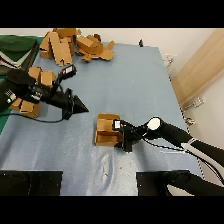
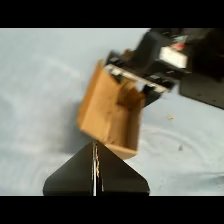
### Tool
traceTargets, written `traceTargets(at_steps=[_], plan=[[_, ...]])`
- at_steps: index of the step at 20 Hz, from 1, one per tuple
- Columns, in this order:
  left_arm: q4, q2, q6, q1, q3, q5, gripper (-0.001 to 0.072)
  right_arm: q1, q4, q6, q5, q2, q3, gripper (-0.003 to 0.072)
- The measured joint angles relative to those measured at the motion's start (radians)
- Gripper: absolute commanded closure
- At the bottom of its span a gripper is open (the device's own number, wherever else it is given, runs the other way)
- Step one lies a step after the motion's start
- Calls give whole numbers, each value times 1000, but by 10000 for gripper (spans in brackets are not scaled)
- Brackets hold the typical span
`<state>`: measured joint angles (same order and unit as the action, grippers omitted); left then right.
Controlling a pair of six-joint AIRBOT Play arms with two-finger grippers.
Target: Fold the box.
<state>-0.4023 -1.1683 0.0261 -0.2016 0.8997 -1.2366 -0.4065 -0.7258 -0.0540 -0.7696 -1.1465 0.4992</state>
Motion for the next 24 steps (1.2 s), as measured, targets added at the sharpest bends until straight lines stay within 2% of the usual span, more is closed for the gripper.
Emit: traceTargets(at_steps=[2, 4, 5, 7, 8, 10, 11, 12, 19, 24], plan=[[86, 2, -183, 7, -111, -6, 667, 0, 0, 0, 0, 0, 0, 245], [113, 16, -356, 10, -219, 25, 664, 0, 0, 0, 0, 0, 0, 246], [116, 25, -429, 12, -263, 54, 639, 0, 0, 0, 0, 0, 0, 246], [109, 35, -558, 13, -334, 111, 316, 0, 0, 0, 0, 0, 0, 246], [105, 34, -612, 13, -360, 137, 283, 0, 0, 0, 0, 0, 0, 245], [100, 14, -682, 8, -392, 177, 280, 0, 0, 0, 0, 0, 0, 245], [96, 3, -705, -1, -400, 193, 114, 0, 0, 0, 0, 0, 0, 246], [96, -6, -722, -14, -406, 212, 34, 0, 0, 0, 0, 0, 0, 245], [122, -29, -719, -142, -407, 345, 20, 0, 0, 0, 0, 0, 0, 246], [150, -30, -656, -189, -393, 393, 20, 0, 0, 0, 0, 0, 0, 246]])
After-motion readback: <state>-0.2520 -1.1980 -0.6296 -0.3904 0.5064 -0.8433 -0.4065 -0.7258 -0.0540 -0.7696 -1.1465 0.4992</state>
